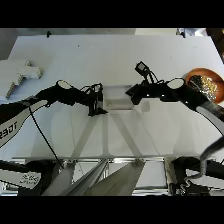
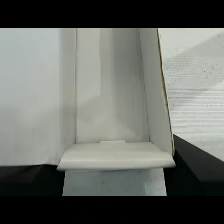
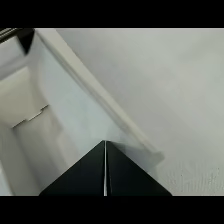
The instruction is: Fold the box and place the chain.
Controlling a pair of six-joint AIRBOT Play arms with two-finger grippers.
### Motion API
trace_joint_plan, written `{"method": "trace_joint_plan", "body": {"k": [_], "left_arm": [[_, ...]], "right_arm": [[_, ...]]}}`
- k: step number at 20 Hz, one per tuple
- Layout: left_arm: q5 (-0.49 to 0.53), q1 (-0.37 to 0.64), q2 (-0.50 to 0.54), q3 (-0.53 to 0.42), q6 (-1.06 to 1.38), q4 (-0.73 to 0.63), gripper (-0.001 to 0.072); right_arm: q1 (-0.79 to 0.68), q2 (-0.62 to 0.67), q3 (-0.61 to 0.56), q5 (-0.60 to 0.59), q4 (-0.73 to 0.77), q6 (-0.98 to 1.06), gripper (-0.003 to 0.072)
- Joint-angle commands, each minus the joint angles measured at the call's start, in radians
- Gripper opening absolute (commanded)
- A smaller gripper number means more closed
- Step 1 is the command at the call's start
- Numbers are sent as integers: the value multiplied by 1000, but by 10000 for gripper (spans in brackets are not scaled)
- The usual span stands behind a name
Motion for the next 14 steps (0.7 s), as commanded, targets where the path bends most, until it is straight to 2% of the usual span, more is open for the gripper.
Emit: {"method": "trace_joint_plan", "body": {"k": [1,7,12,14], "left_arm": [[0,1,1,0,6,2,395],[0,1,1,0,6,2,395],[0,1,1,0,6,2,395],[0,1,1,0,6,2,395]], "right_arm": [[0,-75,1,-62,29,-13,12],[0,-55,1,107,26,-14,15],[0,121,1,134,10,-10,15],[-1,201,1,144,-62,-10,15]]}}
